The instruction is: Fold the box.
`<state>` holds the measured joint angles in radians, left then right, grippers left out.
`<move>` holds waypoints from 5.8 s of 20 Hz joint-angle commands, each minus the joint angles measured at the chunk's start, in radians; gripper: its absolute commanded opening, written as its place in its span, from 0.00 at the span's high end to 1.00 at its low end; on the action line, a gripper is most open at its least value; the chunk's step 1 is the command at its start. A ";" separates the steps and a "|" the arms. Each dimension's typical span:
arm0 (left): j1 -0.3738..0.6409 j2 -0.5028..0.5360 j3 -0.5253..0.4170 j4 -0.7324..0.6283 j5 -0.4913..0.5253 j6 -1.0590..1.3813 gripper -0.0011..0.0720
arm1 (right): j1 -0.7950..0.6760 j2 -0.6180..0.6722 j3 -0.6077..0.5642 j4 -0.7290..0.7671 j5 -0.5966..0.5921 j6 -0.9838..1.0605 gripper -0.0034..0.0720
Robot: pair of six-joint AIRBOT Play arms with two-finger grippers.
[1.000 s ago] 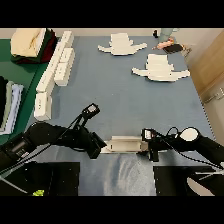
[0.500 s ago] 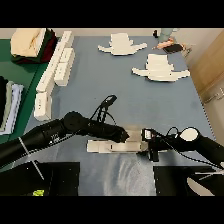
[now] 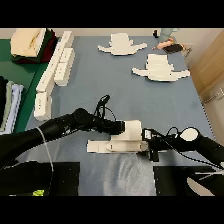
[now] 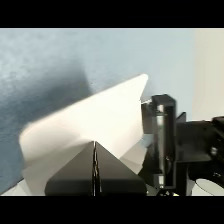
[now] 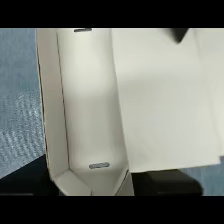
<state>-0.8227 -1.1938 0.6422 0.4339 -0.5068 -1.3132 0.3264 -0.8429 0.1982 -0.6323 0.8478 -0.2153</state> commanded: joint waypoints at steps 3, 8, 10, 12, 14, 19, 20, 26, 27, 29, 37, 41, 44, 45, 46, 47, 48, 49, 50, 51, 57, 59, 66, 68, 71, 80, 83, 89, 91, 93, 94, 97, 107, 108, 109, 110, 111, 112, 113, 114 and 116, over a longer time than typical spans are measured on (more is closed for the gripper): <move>0.007 -0.078 0.000 0.018 -0.044 -0.023 0.96 | 0.000 0.001 0.001 0.000 0.000 -0.003 0.28; 0.008 -0.078 0.001 0.019 -0.043 -0.021 0.96 | 0.000 0.001 0.001 0.000 0.000 -0.003 0.28; 0.008 -0.074 0.005 0.019 -0.046 -0.001 0.96 | 0.000 0.001 0.001 0.000 0.000 -0.003 0.28; 0.008 -0.038 0.021 0.018 -0.047 0.047 0.96 | 0.000 0.001 0.001 0.000 0.000 -0.003 0.28; 0.015 0.039 0.035 0.019 -0.051 0.104 0.96 | 0.000 0.001 0.001 0.000 0.000 -0.003 0.28; 0.101 0.328 0.035 0.188 -0.165 0.103 0.96 | 0.000 0.001 0.001 0.000 0.000 -0.003 0.28; 0.121 0.381 0.034 0.252 -0.198 0.069 0.96 | 0.000 0.001 0.001 0.000 0.000 -0.003 0.28; 0.169 0.578 0.023 0.613 -0.432 0.302 0.96 | 0.000 0.001 0.001 0.000 0.000 -0.003 0.28; 0.192 0.594 0.000 0.587 -0.454 0.398 0.96 | 0.000 0.001 0.001 0.000 0.000 -0.003 0.28; 0.239 0.608 -0.071 0.507 -0.453 0.551 0.03 | 0.000 0.001 0.001 0.000 0.000 -0.003 0.28; 0.204 0.605 -0.393 0.289 -0.289 1.212 0.05 | 0.000 0.001 0.001 0.000 0.000 -0.003 0.28; 0.122 0.529 -0.412 0.090 -0.115 1.384 0.05 | 0.000 0.001 0.001 0.000 0.000 -0.003 0.28; 0.084 0.438 -0.412 0.032 -0.112 1.461 0.05 | 0.000 0.001 0.001 0.000 0.000 -0.003 0.28; 0.075 0.410 -0.409 0.009 -0.109 1.483 0.05 | 0.000 0.001 0.001 0.000 0.000 -0.003 0.28; 0.069 0.386 -0.403 -0.021 -0.093 1.494 0.05 | 0.000 0.001 0.001 0.000 0.000 -0.003 0.28; 0.068 0.360 -0.394 -0.056 -0.073 1.507 0.05 | 0.000 0.001 0.001 0.000 0.000 -0.003 0.28; 0.068 0.336 -0.385 -0.079 -0.060 1.516 0.07 | 0.000 0.001 0.001 0.000 0.000 -0.003 0.28; 0.068 0.310 -0.370 -0.087 -0.053 1.516 0.25 | 0.000 0.001 0.001 0.000 0.000 -0.003 0.28; 0.068 0.289 -0.357 -0.087 -0.053 1.516 0.36 | 0.000 0.001 0.001 0.000 0.000 -0.003 0.28; 0.068 0.270 -0.344 -0.097 -0.053 1.516 0.36 | 0.000 0.001 0.001 0.000 0.000 -0.003 0.28; 0.030 0.209 -0.315 -0.170 -0.053 1.534 0.76 | 0.000 0.001 0.001 0.000 0.000 -0.003 0.28; 0.009 0.208 -0.315 -0.219 -0.042 1.557 0.76 | 0.000 0.001 0.001 0.000 0.000 -0.003 0.28; -0.001 0.206 -0.315 -0.274 0.009 1.588 0.12 | 0.000 0.001 0.001 0.000 0.000 -0.003 0.28; -0.001 0.204 -0.315 -0.275 0.009 1.585 0.06 | 0.000 0.001 0.001 0.000 0.000 -0.003 0.28; -0.001 0.204 -0.315 -0.275 0.009 1.584 0.06 | 0.000 0.001 0.001 0.000 0.000 -0.003 0.28; 0.008 0.469 -0.308 0.368 -0.116 0.565 0.96 | 0.000 0.001 0.001 0.000 0.000 -0.003 0.28; 0.008 0.666 -0.294 0.665 -0.246 -0.053 0.96 | 0.000 0.001 0.001 0.000 0.000 -0.003 0.28; 0.090 0.842 -0.309 1.020 -0.499 -0.809 0.96 | 0.000 0.001 0.001 0.000 0.000 -0.003 0.28; 0.162 0.824 -0.350 0.939 -0.464 -0.798 0.96 | 0.000 0.001 0.001 0.000 0.000 -0.003 0.28; 0.224 0.793 -0.398 0.830 -0.411 -0.732 0.96 | 0.000 0.001 0.001 0.000 0.000 -0.003 0.28; 0.247 0.774 -0.418 0.780 -0.388 -0.695 0.96 | 0.000 0.001 0.001 0.000 0.000 -0.003 0.28; 0.291 0.699 -0.457 0.607 -0.325 -0.547 0.96 | 0.000 0.001 0.001 0.000 0.000 -0.003 0.28; 0.293 0.448 -0.422 -0.073 -0.254 0.125 0.97 | 0.000 0.001 0.001 0.000 0.000 -0.003 0.28; 0.292 0.451 -0.412 -0.071 -0.253 0.114 0.97 | 0.000 0.001 0.001 0.000 0.000 -0.003 0.28; 0.293 0.452 -0.406 -0.070 -0.250 0.107 0.97 | 0.000 0.001 0.001 0.000 0.000 -0.003 0.28; 0.292 0.452 -0.401 -0.068 -0.246 0.092 0.97 | 0.000 0.001 0.001 0.000 0.000 -0.003 0.28; 0.285 0.452 -0.396 -0.067 -0.240 0.084 0.97 | 0.000 0.001 0.001 0.000 0.000 -0.003 0.28; 0.269 0.452 -0.389 -0.067 -0.225 0.082 0.97 | 0.000 0.001 0.001 0.000 0.000 -0.003 0.28; 0.241 0.452 -0.378 -0.067 -0.205 0.082 0.97 | 0.000 0.001 0.001 0.000 0.000 -0.003 0.28; 0.212 0.452 -0.365 -0.066 -0.184 0.087 0.96 | 0.000 0.001 0.001 0.000 0.000 -0.003 0.28; 0.176 0.452 -0.347 -0.066 -0.159 0.090 0.96 | 0.000 0.001 0.001 0.000 0.000 -0.003 0.28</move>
<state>-0.6071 -0.7414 0.2745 0.3805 -0.7052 -1.2327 0.3264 -0.8425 0.1986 -0.6319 0.8474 -0.2184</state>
